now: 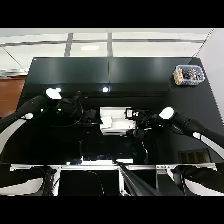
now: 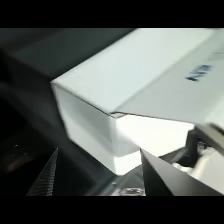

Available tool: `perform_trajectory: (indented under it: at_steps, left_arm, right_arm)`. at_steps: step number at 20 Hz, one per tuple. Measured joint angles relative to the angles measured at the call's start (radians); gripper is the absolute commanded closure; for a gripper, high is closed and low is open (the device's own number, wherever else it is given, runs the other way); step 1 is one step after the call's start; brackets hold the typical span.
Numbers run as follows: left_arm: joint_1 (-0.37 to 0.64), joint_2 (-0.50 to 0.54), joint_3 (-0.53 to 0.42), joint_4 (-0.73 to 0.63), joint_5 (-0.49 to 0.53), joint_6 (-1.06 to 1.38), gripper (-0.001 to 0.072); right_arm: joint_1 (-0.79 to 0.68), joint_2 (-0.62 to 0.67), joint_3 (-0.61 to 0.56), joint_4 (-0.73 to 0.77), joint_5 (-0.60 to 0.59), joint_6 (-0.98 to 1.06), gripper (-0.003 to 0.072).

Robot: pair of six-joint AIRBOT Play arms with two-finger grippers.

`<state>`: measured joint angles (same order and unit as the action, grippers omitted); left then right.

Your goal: Fold the box and place the chain.

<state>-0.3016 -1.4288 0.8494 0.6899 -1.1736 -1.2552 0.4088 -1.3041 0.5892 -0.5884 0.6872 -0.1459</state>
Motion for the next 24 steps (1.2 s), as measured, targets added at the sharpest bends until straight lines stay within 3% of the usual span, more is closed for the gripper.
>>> perform_trajectory:
  at_steps: [7,18,21,24]
  left_arm:
    - [-0.144,0.002,0.063,0.154,0.108,-0.24,0.0134]
    - [-0.364,0.002,0.132,0.637,0.165,-0.713,0.0136]
    - [-0.418,0.001,0.153,0.715,0.162,-0.821,0.0218]
    - [-0.459,0.0,0.166,0.754,0.159,-0.902,0.0227]
  right_arm:
    - [0.0,0.0,0.0,0.0,0.0,0.0,0.0262]
    - [0.0,0.0,0.0,0.0,0.0,0.0,0.0262]
    - [0.0,0.0,0.0,0.0,0.0,0.0,0.0262]
    - [0.0,0.0,0.0,0.0,0.0,0.0,0.0262]
